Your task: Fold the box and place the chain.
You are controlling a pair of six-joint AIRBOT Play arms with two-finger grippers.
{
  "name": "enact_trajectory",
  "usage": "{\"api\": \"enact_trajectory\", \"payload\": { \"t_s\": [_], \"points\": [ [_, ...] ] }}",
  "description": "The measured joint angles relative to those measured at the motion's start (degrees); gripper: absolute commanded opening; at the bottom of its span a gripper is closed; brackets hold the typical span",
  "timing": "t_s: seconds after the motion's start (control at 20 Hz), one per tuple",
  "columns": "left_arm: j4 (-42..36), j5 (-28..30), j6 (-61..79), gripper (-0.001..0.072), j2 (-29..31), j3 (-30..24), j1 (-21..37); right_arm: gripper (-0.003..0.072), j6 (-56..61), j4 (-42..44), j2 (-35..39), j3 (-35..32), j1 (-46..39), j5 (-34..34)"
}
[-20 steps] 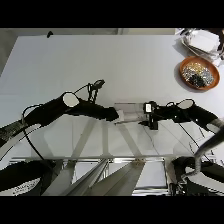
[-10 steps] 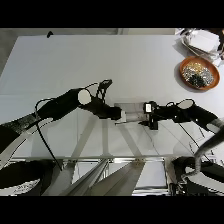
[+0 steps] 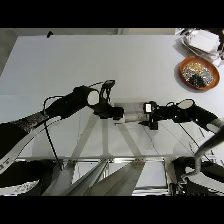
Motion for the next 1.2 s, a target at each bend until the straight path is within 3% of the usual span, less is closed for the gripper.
{"api": "enact_trajectory", "payload": {
  "t_s": [0.3, 0.55, 0.65, 0.75, 1.2],
  "points": [
    [4.3, -7.0, -6.1, 0.0455, -4.9, 7.7, -2.6, 0.0457, 0.0, 0.0, 0.0, 0.0, 0.0, 0.0],
    [6.0, -9.1, -9.6, 0.0451, -6.6, 10.0, -3.7, 0.0457, 0.0, 0.0, 0.0, 0.0, 0.0, 0.0],
    [6.7, -9.7, -12.0, 0.0328, -6.8, 10.3, -3.7, 0.0457, 0.0, 0.0, 0.0, 0.0, 0.0, 0.0],
    [7.1, -10.1, -14.1, 0.0272, -7.0, 10.4, -3.4, 0.0457, 0.0, 0.0, 0.0, 0.0, 0.0, 0.0],
    [8.8, -8.0, -20.1, 0.0272, -8.9, 10.5, -4.3, 0.0457, 0.0, 0.0, 0.0, 0.0, 0.0, 0.0]
  ]
}}
